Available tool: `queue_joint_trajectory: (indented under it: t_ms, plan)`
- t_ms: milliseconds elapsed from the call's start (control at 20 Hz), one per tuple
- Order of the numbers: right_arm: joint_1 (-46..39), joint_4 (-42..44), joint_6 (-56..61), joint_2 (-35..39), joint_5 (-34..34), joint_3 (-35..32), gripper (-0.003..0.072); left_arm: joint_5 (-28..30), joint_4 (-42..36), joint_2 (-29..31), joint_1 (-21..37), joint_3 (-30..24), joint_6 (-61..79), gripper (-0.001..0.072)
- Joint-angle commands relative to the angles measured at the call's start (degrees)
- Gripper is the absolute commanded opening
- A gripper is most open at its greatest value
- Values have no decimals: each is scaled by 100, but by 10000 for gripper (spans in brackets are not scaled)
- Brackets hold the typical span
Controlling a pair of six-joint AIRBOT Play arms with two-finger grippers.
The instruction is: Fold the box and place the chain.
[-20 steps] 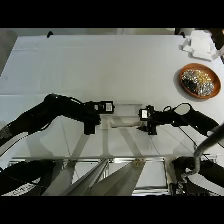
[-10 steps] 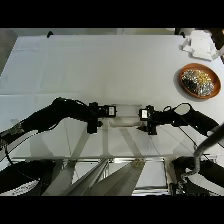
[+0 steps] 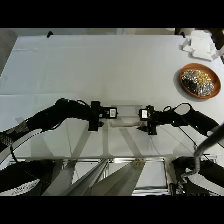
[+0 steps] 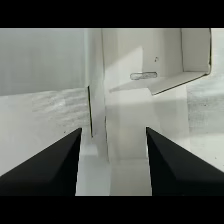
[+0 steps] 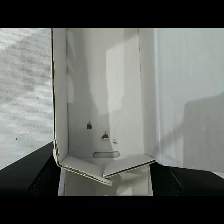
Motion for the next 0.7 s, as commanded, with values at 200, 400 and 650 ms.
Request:
queue_joint_trajectory:
  t_ms: [200, 400, 650]
  plan:
    - [-2, 0, 0, 2, 0, 7, 379, -55, -46, -46, -151, -2, 146, 451]
    - [-2, 0, 2, 2, 0, 7, 379, -11, -46, -46, -326, -2, 254, 366]
    - [-2, 0, 2, 2, 2, 7, 379, 247, -50, -42, -332, -2, 254, 250]
